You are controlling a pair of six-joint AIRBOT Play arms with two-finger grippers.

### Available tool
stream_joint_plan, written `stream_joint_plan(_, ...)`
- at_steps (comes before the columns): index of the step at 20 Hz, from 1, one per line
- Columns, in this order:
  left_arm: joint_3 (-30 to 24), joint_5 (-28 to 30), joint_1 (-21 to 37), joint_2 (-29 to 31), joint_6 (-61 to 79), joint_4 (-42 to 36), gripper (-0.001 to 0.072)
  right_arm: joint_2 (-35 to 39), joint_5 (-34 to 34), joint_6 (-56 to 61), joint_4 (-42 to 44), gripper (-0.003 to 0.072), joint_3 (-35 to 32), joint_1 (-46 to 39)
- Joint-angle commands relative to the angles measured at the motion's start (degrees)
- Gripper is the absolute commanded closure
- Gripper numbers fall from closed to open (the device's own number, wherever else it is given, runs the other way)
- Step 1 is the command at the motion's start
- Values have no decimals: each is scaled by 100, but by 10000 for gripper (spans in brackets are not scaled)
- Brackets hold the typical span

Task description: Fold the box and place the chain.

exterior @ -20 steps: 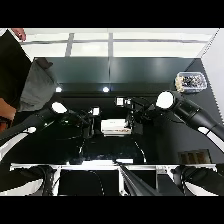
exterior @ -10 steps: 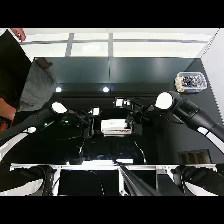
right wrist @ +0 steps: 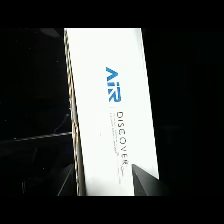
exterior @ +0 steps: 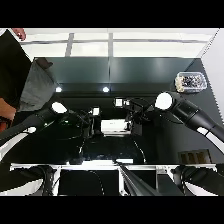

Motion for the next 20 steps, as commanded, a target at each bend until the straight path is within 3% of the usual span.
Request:
stream_joint_plan(1,2,2,-2,-4,-2,0,269,0,15,55,0,245,2,7)
stream_joint_plan(3,2,2,-2,-4,-2,-2,269,0,-28,52,2,338,2,7)
stream_joint_plan(18,2,4,-2,-4,-4,0,269,-52,-186,122,269,340,-205,7)
stream_joint_plan(19,2,2,-2,-4,-4,-2,269,-39,-120,138,286,327,-203,4)
stream_joint_plan(20,2,4,-2,-4,-4,-2,269,-9,-109,291,278,222,-203,2)
